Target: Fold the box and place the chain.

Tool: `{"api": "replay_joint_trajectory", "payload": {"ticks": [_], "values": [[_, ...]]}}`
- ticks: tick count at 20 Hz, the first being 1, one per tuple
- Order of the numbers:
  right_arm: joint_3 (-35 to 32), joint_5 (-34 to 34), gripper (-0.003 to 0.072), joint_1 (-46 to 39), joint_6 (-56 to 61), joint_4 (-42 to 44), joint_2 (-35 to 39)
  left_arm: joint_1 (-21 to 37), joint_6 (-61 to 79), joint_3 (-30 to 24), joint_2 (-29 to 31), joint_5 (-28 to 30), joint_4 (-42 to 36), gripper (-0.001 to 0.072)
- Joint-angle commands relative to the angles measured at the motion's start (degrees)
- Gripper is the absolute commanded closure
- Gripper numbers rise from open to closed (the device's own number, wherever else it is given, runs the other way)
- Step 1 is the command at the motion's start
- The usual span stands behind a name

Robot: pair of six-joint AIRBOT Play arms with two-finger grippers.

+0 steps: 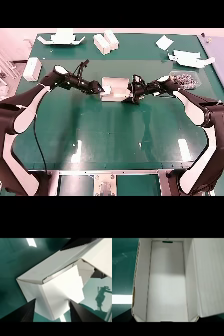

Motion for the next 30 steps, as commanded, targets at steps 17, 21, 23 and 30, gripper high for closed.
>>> {"api": "replay_joint_trajectory", "payload": {"ticks": [17, 21, 23, 30], "values": [[0.02, 0.0, 0.0128, 0.07, 0.02, 0.02, 0.02, -5.88, -22.4, 6.08, -0.02, 2.25, 17.46, 0.0223], [0.02, 0.0, 0.0128, 0.07, 0.02, 0.02, 0.02, -5.88, -25.7, 7.15, -0.02, 3.08, 18.43, 0.0223], [0.0, 0.0, 0.0129, 0.07, 0.02, 0.02, 0.02, -6.69, -26.05, 9.25, -0.02, 3.21, 21.51, 0.0223], [0.02, 0.0, 0.0128, 0.07, 0.02, 0.02, 0.02, -10.05, -29.88, 10.25, -0.35, 6.69, 27.08, 0.0223]]}}
